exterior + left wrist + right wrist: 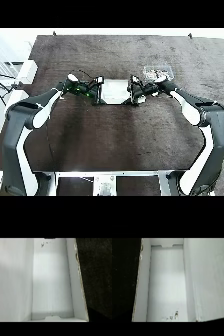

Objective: Fold the box and place the chain.

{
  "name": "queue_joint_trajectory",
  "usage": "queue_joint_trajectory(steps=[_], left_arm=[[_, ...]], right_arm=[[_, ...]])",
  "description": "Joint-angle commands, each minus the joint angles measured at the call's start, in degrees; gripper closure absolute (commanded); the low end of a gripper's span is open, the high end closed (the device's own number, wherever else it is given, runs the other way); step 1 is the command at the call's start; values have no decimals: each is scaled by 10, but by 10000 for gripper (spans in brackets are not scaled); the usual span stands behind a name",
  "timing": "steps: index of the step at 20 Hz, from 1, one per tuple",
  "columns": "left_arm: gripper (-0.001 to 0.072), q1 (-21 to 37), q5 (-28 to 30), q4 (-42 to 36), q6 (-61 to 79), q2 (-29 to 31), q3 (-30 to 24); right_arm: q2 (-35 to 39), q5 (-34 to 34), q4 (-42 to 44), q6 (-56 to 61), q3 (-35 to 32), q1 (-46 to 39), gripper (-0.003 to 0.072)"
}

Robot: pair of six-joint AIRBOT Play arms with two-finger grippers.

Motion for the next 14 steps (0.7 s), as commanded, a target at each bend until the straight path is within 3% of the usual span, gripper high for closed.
queue_joint_trajectory(steps=[1,14], left_arm=[[354,0,-2,2,0,0,0],[354,0,-2,-5,-4,0,0]], right_arm=[[0,0,0,0,0,0,92],[0,0,0,0,0,0,92]])
